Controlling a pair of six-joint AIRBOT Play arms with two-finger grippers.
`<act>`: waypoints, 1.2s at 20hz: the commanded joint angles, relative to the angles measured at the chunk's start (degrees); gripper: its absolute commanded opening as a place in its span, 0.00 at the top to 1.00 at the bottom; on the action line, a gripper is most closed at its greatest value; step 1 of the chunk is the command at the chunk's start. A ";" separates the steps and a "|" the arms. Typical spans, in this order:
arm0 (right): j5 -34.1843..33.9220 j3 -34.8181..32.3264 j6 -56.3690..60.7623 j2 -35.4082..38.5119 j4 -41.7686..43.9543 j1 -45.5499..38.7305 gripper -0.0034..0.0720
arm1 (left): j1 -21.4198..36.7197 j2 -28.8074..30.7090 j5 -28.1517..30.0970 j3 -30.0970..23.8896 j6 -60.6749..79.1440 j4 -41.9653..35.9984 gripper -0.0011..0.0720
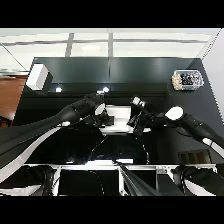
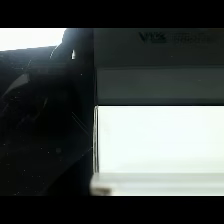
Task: Fold the box and place the chain.
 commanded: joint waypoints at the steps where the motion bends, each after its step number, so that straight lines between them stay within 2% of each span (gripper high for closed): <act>1: 11.43 3.39 28.57 6.40 -14.25 -8.55 0.94 | 0.02 -0.02 0.04 -0.02 -0.02 0.02 0.95; 2: 13.84 3.89 36.65 8.81 -18.88 -13.53 0.94 | 0.02 -0.02 0.04 -0.02 -0.02 0.00 0.95; 4: 12.57 3.02 51.39 11.26 -24.87 -23.58 0.94 | 0.02 -0.02 0.02 -0.02 -0.04 0.00 0.95; 7: 7.78 -2.03 64.48 9.44 -25.20 -31.47 0.94 | 0.02 -0.02 0.00 -0.02 -0.02 0.00 0.95; 9: 10.47 -4.61 63.39 4.83 -20.26 -30.77 0.94 | 0.02 -0.02 0.02 -0.02 -0.02 0.00 0.95; 11: 14.88 -5.09 53.55 -1.05 -9.68 -26.53 0.94 | 0.04 -0.02 0.02 -0.02 -0.02 0.02 0.95; 14: 14.97 -4.63 43.45 -7.52 4.52 -18.16 0.94 | 0.13 -0.02 0.02 -0.02 -0.02 0.02 0.95; 16: 13.38 -2.71 41.64 -8.37 5.20 -14.80 0.94 | 0.13 -0.02 0.02 -0.02 -0.02 0.02 0.95; 18: 15.30 0.33 41.51 -8.37 4.66 -14.47 0.93 | 0.15 -0.02 0.02 -0.02 -0.02 0.04 0.95; 19: 17.46 2.10 41.51 -8.37 4.37 -14.75 0.88 | 0.15 -0.02 0.02 -0.02 -0.04 0.02 0.95; 21: 21.90 5.03 41.51 -8.37 4.04 -15.32 0.14 | 0.17 -0.02 0.02 -0.02 -0.02 0.04 0.95; 22: 23.91 6.14 41.51 -8.37 4.02 -15.43 0.07 | 0.17 -0.02 0.02 -0.02 -0.02 0.04 0.95; 24: 26.03 7.30 41.55 -8.37 4.20 -15.13 0.07 | 0.17 -0.02 0.02 -0.02 -0.02 0.04 0.95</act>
